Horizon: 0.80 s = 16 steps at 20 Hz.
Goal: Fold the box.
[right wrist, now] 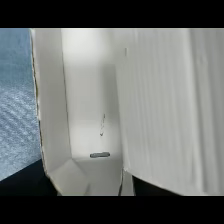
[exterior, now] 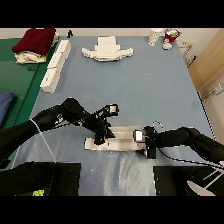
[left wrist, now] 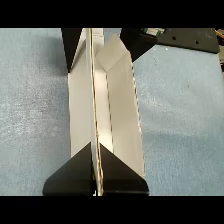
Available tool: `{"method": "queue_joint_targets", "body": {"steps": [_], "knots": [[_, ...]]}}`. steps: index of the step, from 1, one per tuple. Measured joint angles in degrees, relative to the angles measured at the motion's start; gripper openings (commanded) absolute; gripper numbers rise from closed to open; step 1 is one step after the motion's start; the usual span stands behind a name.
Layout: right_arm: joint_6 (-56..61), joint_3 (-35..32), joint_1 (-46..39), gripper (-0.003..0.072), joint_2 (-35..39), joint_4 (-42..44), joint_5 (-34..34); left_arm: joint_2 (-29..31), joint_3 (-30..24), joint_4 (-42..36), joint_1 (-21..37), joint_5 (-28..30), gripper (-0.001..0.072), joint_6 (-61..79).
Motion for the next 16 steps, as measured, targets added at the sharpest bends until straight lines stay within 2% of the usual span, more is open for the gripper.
{"method": "queue_joint_targets", "body": {"steps": [3,4,6,11,15,16], "knots": [[0.0,0.0,0.3,0.0615,0.2,0.6,0.0,0.0,0.0,0.0,0.0,0.0,0.0013,0.0],[0.0,0.0,0.3,0.0532,0.2,0.7,0.0,0.0,0.0,0.0,0.0,0.0,0.0013,0.0],[0.1,0.0,0.3,0.0510,0.2,0.8,0.2,0.0,0.0,0.0,0.0,0.0,0.0013,0.0],[0.1,-0.3,0.3,0.0593,-0.7,0.7,0.6,0.0,0.0,0.0,0.0,0.0,0.0013,0.0],[0.2,-0.3,0.3,0.0597,-1.0,0.7,1.1,0.0,0.0,0.0,0.0,0.0,0.0013,0.0],[0.2,-0.3,0.3,0.0667,-1.0,0.7,1.1,0.0,0.0,0.0,0.0,0.0,0.0013,0.0]]}}
